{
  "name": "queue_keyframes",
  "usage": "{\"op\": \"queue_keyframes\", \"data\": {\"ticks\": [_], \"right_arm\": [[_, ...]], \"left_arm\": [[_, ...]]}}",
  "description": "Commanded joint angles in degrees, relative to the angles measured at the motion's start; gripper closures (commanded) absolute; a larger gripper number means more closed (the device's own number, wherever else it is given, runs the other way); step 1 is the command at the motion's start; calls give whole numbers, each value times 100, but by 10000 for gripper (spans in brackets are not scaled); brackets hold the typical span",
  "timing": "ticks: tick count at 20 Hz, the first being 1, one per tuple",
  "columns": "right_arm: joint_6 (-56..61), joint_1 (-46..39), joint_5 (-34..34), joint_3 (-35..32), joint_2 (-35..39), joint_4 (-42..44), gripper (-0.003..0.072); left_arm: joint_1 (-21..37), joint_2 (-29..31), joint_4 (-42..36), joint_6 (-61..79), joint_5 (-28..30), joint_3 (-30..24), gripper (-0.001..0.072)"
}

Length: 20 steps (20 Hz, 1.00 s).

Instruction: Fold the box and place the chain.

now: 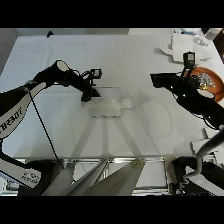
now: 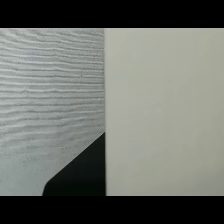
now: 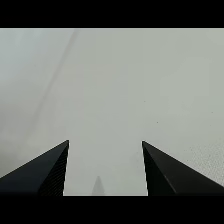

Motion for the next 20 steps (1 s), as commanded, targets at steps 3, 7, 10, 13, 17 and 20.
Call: {"op": "queue_keyframes", "data": {"ticks": [3,7,10,13,17,20], "right_arm": [[2,-2,2,4,4,2,184],[2,-2,2,4,4,2,184],[2,-2,4,4,4,13,184],[9,-2,199,4,4,13,184],[72,-2,852,4,4,46,191],[44,-2,2319,61,7,-31,191]], "left_arm": [[-2,4,2,9,17,0,701],[-2,4,2,9,17,0,701],[-2,4,2,9,17,0,701],[-2,4,2,9,17,0,701],[-2,4,2,9,17,0,698],[-2,4,2,9,17,0,695]]}}
